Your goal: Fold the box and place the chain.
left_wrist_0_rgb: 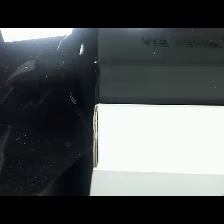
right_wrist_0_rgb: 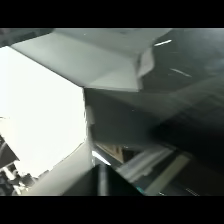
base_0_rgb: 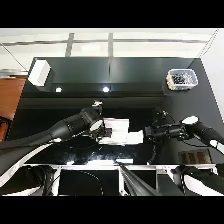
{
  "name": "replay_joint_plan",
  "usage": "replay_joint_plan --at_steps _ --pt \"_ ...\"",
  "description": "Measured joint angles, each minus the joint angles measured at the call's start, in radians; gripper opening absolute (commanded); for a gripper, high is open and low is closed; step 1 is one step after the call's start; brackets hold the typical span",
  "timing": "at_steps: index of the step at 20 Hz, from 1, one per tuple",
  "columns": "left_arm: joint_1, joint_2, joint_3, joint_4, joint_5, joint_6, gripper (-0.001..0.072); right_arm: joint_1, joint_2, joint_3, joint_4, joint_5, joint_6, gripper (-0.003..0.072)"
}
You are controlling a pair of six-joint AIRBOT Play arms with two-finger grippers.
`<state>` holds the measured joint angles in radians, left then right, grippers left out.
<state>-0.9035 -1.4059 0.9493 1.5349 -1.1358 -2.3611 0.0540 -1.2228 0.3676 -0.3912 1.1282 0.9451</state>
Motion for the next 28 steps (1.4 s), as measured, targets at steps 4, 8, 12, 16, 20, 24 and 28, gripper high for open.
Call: replay_joint_plan --at_steps 4,8,12,16,20,24,28 --pt "0.000 0.000 0.000 0.000 0.000 0.000 0.0032 0.008 -0.002 0.003 0.048 0.035 -0.039 0.0546" --pt "0.000 0.000 0.000 0.000 0.000 0.000 0.0032 0.090 -0.002 0.039 0.071 0.031 -0.055 0.0542" --pt "0.000 0.000 0.000 0.000 0.000 0.000 0.0032 0.249 -0.002 0.124 0.044 -0.080 0.040 0.0492" --pt "0.000 0.000 0.000 0.001 -0.002 0.000 0.0032 0.414 -0.002 0.229 -0.153 -0.200 0.307 0.0492" --pt "0.000 0.000 0.000 0.001 -0.001 0.000 0.0032 0.562 -0.002 0.330 -0.499 -0.255 0.702 0.0491" --pt "0.000 0.000 0.000 0.001 -0.001 0.000 0.0032 0.676 -0.003 0.391 -0.787 -0.238 1.059 0.0394" --pt "0.000 0.000 0.000 0.001 0.000 0.000 0.0032 0.745 -0.038 0.443 -0.940 -0.180 1.281 0.0371"
